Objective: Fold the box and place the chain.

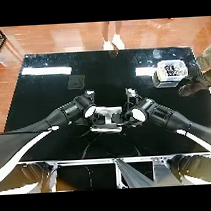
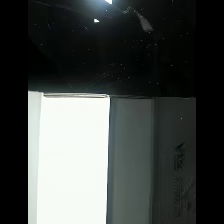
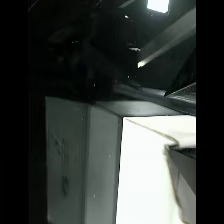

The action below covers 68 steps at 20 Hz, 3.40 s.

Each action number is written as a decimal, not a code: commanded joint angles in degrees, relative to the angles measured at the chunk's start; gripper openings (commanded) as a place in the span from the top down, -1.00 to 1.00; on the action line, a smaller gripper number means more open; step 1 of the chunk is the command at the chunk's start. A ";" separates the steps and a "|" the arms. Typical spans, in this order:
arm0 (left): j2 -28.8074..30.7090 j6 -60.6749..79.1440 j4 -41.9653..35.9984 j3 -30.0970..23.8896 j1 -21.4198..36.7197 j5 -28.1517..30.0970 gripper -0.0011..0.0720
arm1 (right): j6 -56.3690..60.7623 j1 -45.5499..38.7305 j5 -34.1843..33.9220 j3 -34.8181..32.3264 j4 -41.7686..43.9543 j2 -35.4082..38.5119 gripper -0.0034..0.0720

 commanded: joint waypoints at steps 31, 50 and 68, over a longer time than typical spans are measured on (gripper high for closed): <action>0.00 -0.02 -0.17 -0.02 0.02 0.04 0.92 | 2.10 2.64 4.09 7.63 -3.96 -6.95 0.85; 0.00 -0.02 -0.31 -0.02 0.02 0.09 0.92 | 0.63 2.62 5.51 7.63 -5.01 -8.09 0.26; 0.00 -0.04 -0.50 -0.02 -0.13 0.35 0.92 | -7.63 2.29 13.07 8.04 -6.71 1.53 -0.55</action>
